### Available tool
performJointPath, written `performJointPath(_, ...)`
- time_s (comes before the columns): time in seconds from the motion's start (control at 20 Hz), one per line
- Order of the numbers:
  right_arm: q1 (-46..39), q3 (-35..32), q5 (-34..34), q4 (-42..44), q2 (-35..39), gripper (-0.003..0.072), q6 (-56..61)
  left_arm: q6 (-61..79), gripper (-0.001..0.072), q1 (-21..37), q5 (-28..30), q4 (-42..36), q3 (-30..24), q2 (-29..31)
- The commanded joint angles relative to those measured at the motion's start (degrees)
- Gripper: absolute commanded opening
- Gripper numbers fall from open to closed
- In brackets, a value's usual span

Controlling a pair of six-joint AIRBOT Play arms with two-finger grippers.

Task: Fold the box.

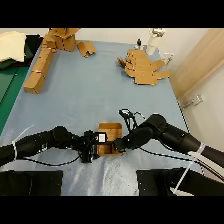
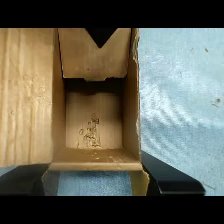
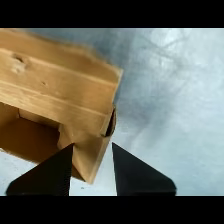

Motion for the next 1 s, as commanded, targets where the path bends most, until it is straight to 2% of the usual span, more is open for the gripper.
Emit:
performJointPath(0.0,3.65,3.43,-0.96,-2.78,-4.11,0.0380,9.57,0.00,0.0476,0.00,0.13,0.00,0.04,-0.02)
performJointPath(0.15,5.90,6.99,-2.60,-3.34,-7.48,0.0360,15.61,0.00,0.0476,0.00,0.13,0.00,0.04,-0.02)
performJointPath(0.35,7.04,12.04,-9.90,-6.54,-14.62,0.0362,23.82,0.00,0.0476,0.00,0.13,0.00,0.04,-0.02)
performJointPath(0.55,7.04,13.42,-11.89,-7.02,-18.91,0.0361,26.05,0.00,0.0476,0.00,0.15,0.00,0.04,-0.02)
performJointPath(0.6,7.04,13.40,-11.89,-6.99,-19.12,0.0322,26.23,0.00,0.0476,0.00,0.13,0.00,0.04,-0.02)
performJointPath(0.7,7.04,13.40,-11.87,-7.21,-19.30,0.0133,26.21,0.00,0.0476,0.00,0.13,0.00,0.04,-0.02)
performJointPath(0.8,7.06,13.42,-11.87,-7.43,-19.30,0.0005,26.10,0.00,0.0476,0.00,0.13,0.00,0.04,-0.02)
performJointPath(0.95,7.26,13.42,-11.63,-8.02,-19.28,0.0005,25.14,0.00,0.0476,0.00,0.13,0.00,0.04,-0.02)
